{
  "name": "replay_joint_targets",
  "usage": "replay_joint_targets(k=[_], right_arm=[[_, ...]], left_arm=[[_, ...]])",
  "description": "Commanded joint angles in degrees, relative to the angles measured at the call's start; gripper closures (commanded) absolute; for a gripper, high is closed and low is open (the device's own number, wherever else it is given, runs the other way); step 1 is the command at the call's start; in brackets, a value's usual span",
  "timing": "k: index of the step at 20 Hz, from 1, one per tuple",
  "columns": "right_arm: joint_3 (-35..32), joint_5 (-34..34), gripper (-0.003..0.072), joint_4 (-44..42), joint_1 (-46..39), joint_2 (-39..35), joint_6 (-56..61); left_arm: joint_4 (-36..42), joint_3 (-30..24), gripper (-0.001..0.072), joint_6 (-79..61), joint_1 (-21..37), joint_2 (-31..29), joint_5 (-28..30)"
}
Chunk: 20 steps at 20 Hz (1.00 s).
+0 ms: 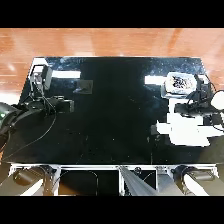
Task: Fold the box and place the chain.
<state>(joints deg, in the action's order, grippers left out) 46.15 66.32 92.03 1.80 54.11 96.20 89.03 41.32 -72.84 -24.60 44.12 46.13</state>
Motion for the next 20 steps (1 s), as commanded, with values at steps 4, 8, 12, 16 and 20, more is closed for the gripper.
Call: replay_joint_targets(k=[4,8,12,16,20], right_arm=[[0.02,-6.34,0.0654,-0.96,-0.02,-0.04,-0.04],[0.39,-7.41,-0.0024,2.36,-2.21,0.09,-7.19],[6.38,-8.81,-0.0024,7.52,-24.74,2.43,-14.75],[12.11,-4.61,-0.0024,-26.67,-54.34,13.99,-37.11],[17.92,13.25,-0.0024,-22.73,-65.68,28.59,-36.04]], left_arm=[[0.46,-0.02,0.0686,-0.02,-0.02,2.99,-7.93],[5.46,0.02,0.0084,0.42,-0.02,6.82,-7.15],[9.46,0.02,0.0085,1.68,-0.04,7.13,-6.86],[10.56,0.0,0.0085,2.36,-0.02,7.19,-6.58],[10.27,-0.02,0.0085,2.36,-0.02,7.21,-7.78]])
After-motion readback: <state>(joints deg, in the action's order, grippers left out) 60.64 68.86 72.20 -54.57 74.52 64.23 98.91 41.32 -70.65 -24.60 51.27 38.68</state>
